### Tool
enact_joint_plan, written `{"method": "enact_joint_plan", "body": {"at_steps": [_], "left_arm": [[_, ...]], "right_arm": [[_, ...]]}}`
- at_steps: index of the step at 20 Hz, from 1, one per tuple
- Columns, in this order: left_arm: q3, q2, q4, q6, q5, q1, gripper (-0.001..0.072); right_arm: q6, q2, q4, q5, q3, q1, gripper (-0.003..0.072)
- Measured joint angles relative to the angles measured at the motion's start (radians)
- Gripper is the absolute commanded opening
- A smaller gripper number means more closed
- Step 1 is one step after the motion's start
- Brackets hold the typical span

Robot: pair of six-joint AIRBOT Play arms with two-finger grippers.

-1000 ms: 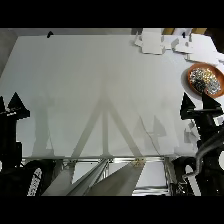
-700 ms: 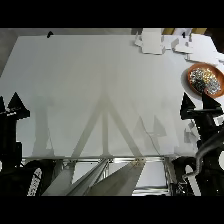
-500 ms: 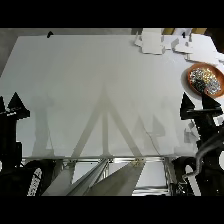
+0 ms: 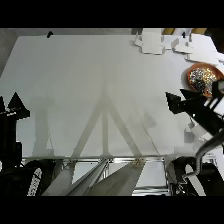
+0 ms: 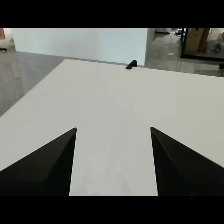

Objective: Fold the box and place the chain.

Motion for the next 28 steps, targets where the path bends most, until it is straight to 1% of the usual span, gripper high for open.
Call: {"method": "enact_joint_plan", "body": {"at_steps": [2, 4, 6, 8, 9, 10, 11, 14, 16, 18, 22, 24, 25, 28], "left_arm": [[0.0, 0.0, 0.0, 0.0, 0.0, 0.0, 0.0499], [0.0, 0.0, 0.0, 0.0, 0.0, 0.0, 0.0499], [0.0, 0.0, 0.0, 0.0, 0.0, 0.0, 0.0499], [0.0, 0.0, 0.0, 0.0, 0.0, 0.0, 0.0499], [0.0, 0.0, 0.0, 0.0, 0.0, 0.0, 0.0499], [0.0, 0.0, 0.0, 0.0, 0.0, 0.0, 0.0499], [0.0, 0.0, 0.0, 0.0, 0.0, 0.0, 0.0499], [0.0, 0.0, 0.0, 0.0, 0.0, 0.0, 0.0499], [0.0, 0.0, 0.0, 0.0, 0.0, 0.0, 0.0499], [0.0, 0.0, 0.0, 0.0, 0.0, 0.0, 0.0499], [0.0, 0.0, 0.0, 0.0, 0.0, 0.0, 0.0499], [0.0, 0.0, 0.0, 0.0, 0.0, 0.0, 0.0499], [0.0, 0.0, 0.0, 0.0, 0.0, 0.0, 0.0499], [0.0, 0.0, 0.0, 0.0, 0.0, 0.0, 0.0499]], "right_arm": [[0.228, -0.192, -0.277, 0.222, 0.182, -0.038, 0.0695], [0.353, -0.347, -0.451, 0.406, 0.344, -0.068, 0.0695], [0.372, -0.451, -0.569, 0.533, 0.464, -0.084, 0.0693], [0.352, -0.513, -0.689, 0.608, 0.536, -0.105, 0.0689], [0.354, -0.538, -0.767, 0.634, 0.558, -0.131, 0.0677], [0.364, -0.562, -0.829, 0.649, 0.574, -0.167, 0.0632], [0.375, -0.59, -0.875, 0.663, 0.586, -0.218, 0.0646], [0.385, -0.669, -0.959, 0.686, 0.604, -0.393, 0.0648], [0.381, -0.711, -0.979, 0.687, 0.61, -0.5, 0.0679], [0.344, -0.745, -0.981, 0.688, 0.612, -0.575, 0.0673], [0.301, -0.816, -1.018, 0.706, 0.639, -0.637, 0.0667], [0.304, -0.871, -1.044, 0.727, 0.695, -0.661, 0.0655], [0.308, -0.898, -1.051, 0.732, 0.729, -0.672, 0.0623], [0.315, -0.988, -1.067, 0.744, 0.838, -0.702, 0.0617]]}}
